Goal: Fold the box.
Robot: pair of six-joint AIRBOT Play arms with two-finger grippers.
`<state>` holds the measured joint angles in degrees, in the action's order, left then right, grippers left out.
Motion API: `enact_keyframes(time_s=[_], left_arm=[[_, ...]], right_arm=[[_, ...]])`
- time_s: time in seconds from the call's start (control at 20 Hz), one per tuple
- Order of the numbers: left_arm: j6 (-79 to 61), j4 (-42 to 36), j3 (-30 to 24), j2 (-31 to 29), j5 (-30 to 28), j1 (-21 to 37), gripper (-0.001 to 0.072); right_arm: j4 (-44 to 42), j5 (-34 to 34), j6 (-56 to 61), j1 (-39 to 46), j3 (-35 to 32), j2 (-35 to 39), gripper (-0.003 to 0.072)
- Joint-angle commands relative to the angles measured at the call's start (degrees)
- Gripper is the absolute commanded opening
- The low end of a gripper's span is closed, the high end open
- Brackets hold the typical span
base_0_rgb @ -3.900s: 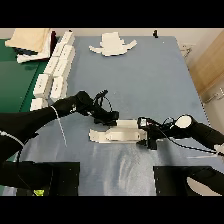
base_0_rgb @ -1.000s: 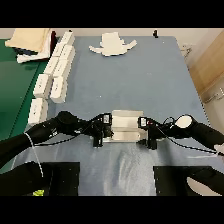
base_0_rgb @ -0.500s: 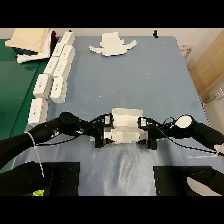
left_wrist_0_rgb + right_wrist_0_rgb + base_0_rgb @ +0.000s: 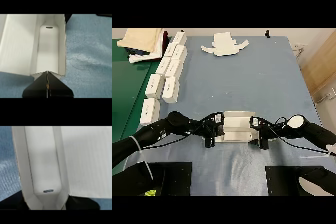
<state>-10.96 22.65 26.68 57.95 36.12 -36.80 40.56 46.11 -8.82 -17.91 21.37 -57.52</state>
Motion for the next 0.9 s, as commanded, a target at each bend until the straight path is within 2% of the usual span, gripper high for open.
enact_keyframes(time_s=[0.0,0.1,0.25,0.4,0.55,0.65,0.75,0.85], left_arm=[[16.3,12.4,0.0,-6.3,-0.5,0.1,0.0015],[30.9,20.6,0.0,-10.8,0.0,0.1,0.0015],[60.5,31.1,0.0,-17.3,1.3,0.4,0.0015],[83.9,37.6,0.0,-20.9,5.6,5.6,0.0015],[93.4,37.9,-0.1,-20.3,14.2,14.8,0.0015],[97.7,37.2,-0.9,-19.1,17.3,20.0,0.0015],[98.0,33.0,-2.5,-16.7,18.3,21.9,0.0015],[96.9,27.9,-4.2,-12.5,17.5,21.2,0.0015]], right_arm=[[0.2,0.1,0.0,0.0,0.0,0.0,0.0547],[0.2,0.1,0.0,0.0,0.0,0.0,0.0547],[0.2,0.1,0.0,0.0,0.0,0.0,0.0547],[0.2,0.1,0.0,0.0,0.0,0.0,0.0547],[0.2,0.1,0.0,0.0,0.0,0.0,0.0547],[0.2,0.1,0.0,0.0,0.0,0.0,0.0547],[0.2,0.1,0.0,0.0,0.0,0.0,0.0547],[0.2,0.1,0.0,0.0,0.0,0.1,0.0547]])
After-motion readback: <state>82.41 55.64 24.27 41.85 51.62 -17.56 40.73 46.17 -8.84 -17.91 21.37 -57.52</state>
